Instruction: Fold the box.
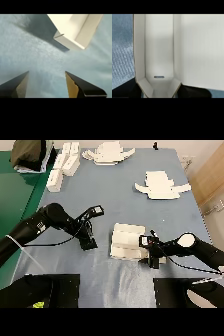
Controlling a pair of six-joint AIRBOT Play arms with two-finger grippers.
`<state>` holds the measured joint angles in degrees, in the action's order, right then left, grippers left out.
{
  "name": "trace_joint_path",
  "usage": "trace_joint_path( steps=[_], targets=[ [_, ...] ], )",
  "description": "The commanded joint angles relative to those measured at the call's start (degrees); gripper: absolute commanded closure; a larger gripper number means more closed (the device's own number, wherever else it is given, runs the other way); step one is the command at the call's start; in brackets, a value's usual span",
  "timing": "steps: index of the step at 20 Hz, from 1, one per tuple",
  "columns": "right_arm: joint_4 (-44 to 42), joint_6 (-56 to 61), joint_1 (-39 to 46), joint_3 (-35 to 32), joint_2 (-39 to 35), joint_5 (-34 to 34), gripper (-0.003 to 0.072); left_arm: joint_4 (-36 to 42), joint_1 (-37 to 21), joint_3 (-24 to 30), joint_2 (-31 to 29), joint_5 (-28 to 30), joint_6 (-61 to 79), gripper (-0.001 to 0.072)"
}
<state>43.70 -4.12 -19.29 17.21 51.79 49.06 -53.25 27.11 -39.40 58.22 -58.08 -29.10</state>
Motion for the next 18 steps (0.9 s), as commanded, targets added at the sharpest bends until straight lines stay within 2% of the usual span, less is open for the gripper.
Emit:
trace_joint_path(
  steps=[1, 3, 5, 9, 13, 18],
  targets=[
    [0.0, 0.0, 0.0, 0.0, 0.0, 0.0, 0.0242, 11.2, -2.2, 9.1, -1.1, 13.5, 32.4, -0.0002],
    [0.0, 0.0, 0.0, 0.0, 0.0, 0.0, 0.0242, 20.2, -1.9, 12.2, -1.0, 14.5, 45.3, -0.0003],
    [0.0, 0.0, 0.0, 0.0, 0.0, 0.0, 0.0242, 25.9, -1.3, 13.5, 0.0, 15.1, 52.7, -0.0003],
    [0.0, 0.0, 0.0, 0.0, 0.0, 0.0, 0.0242, 30.3, 1.4, 13.6, 4.0, 15.1, 56.8, -0.0003],
    [0.0, 0.0, 0.0, 0.0, 0.0, 0.0, 0.0243, 33.6, 5.1, 13.5, 4.7, 17.3, 56.7, -0.0003],
    [0.0, 0.0, 0.0, 0.0, 0.0, 0.0, 0.0243, 34.2, 8.1, 13.5, 7.3, 17.8, 56.8, -0.0003]
  ],
)
